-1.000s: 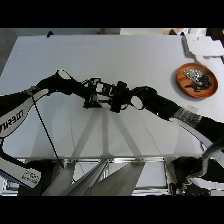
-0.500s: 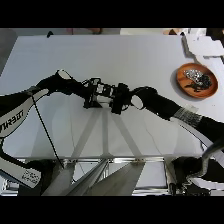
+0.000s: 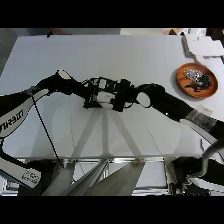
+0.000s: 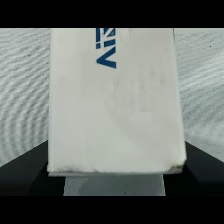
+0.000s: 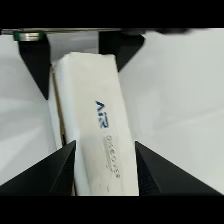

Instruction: Fold the box and place the chain.

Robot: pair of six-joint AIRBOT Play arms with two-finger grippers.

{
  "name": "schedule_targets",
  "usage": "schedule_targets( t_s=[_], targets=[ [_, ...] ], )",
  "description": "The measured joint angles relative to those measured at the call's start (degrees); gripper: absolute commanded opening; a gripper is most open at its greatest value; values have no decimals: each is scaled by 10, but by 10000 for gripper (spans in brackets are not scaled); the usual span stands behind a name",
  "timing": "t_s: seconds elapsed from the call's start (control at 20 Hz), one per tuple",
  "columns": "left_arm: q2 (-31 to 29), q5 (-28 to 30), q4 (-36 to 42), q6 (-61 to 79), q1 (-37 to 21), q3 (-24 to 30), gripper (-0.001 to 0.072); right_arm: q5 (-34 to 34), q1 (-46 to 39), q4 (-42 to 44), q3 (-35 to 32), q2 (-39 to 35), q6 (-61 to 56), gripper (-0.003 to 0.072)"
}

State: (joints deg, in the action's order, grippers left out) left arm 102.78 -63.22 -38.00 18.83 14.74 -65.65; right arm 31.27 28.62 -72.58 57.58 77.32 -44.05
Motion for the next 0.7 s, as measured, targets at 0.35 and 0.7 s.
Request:
schedule_targets(
  t_s=[0.35,0.7],
  targets=[
    [0,0,0,0,0,0,275,82,-66,249,22,14,-47,9],
    [0,0,0,0,0,0,275,119,-78,381,35,99,-60,8]
  ],
)
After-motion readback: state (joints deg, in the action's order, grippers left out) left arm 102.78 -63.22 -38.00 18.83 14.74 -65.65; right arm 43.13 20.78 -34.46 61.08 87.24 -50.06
